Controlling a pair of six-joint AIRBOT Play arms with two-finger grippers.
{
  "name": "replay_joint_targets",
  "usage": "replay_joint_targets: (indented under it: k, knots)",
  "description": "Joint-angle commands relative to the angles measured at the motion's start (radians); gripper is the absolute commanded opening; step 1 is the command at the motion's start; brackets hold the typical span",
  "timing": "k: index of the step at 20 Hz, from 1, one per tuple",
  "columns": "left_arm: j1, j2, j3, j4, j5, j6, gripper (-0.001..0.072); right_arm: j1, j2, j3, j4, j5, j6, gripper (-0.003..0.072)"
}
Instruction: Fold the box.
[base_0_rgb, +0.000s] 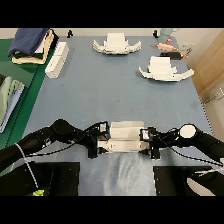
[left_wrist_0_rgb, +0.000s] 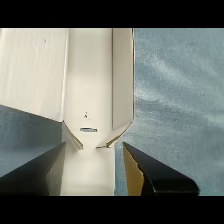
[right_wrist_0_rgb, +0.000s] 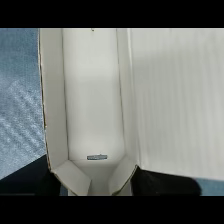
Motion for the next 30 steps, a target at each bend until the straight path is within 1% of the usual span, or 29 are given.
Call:
replay_joint_targets:
  k: [1, 4, 5, 6, 12, 14, 15, 16, 17, 25, 26, 27, 28, 29, 30]
  knots:
    - [-0.035, -0.043, 0.019, -0.024, 0.061, 0.023, 0.0312, 0.001, 0.000, 0.001, 0.000, 0.000, 0.000, 0.0512]
    - [-0.060, -0.057, 0.027, -0.028, 0.062, 0.037, 0.0283, 0.001, 0.000, 0.001, 0.000, 0.000, 0.000, 0.0512]
    - [-0.064, -0.062, 0.027, -0.028, 0.059, 0.037, 0.0178, 0.001, 0.000, 0.001, 0.000, 0.000, 0.000, 0.0512]
    - [-0.068, -0.067, 0.027, -0.030, 0.059, 0.041, 0.0157, 0.001, 0.000, 0.001, 0.000, 0.000, 0.000, 0.0512]
    - [-0.112, -0.093, 0.036, -0.187, 0.116, 0.141, 0.0158, 0.001, 0.000, 0.001, 0.000, 0.000, 0.000, 0.0512]
    - [-0.128, -0.094, 0.040, -0.200, 0.137, 0.149, 0.0160, 0.001, 0.000, 0.001, 0.000, 0.000, 0.000, 0.0512]
    - [-0.129, -0.095, 0.040, -0.200, 0.140, 0.148, 0.0243, 0.001, 0.000, 0.001, 0.000, 0.000, 0.000, 0.0512]
    - [-0.128, -0.095, 0.040, -0.200, 0.140, 0.146, 0.0470, 0.001, 0.000, 0.001, 0.000, 0.000, 0.000, 0.0512]
    - [-0.128, -0.095, 0.040, -0.200, 0.140, 0.139, 0.0607, 0.001, 0.000, 0.001, 0.000, 0.000, 0.000, 0.0512]
    - [-0.128, -0.094, 0.040, -0.197, 0.140, 0.132, 0.0610, 0.001, 0.000, 0.001, 0.000, 0.000, 0.000, 0.0512]
    - [-0.128, -0.094, 0.040, -0.187, 0.140, 0.128, 0.0572, 0.001, 0.000, 0.001, 0.000, 0.000, 0.000, 0.0512]
    - [-0.127, -0.090, 0.040, -0.160, 0.140, 0.089, 0.0403, 0.001, 0.000, 0.001, 0.000, 0.000, 0.000, 0.0512]
    - [-0.126, -0.078, 0.040, -0.112, 0.140, 0.036, 0.0204, 0.001, 0.000, 0.001, 0.000, 0.000, 0.000, 0.0512]
    - [-0.126, -0.058, 0.040, -0.033, 0.138, -0.051, 0.0026, 0.001, 0.000, 0.001, 0.000, 0.000, 0.000, 0.0512]
    - [-0.126, -0.032, 0.040, 0.046, 0.136, -0.151, 0.0016, 0.001, 0.000, 0.001, 0.000, 0.000, 0.000, 0.0512]
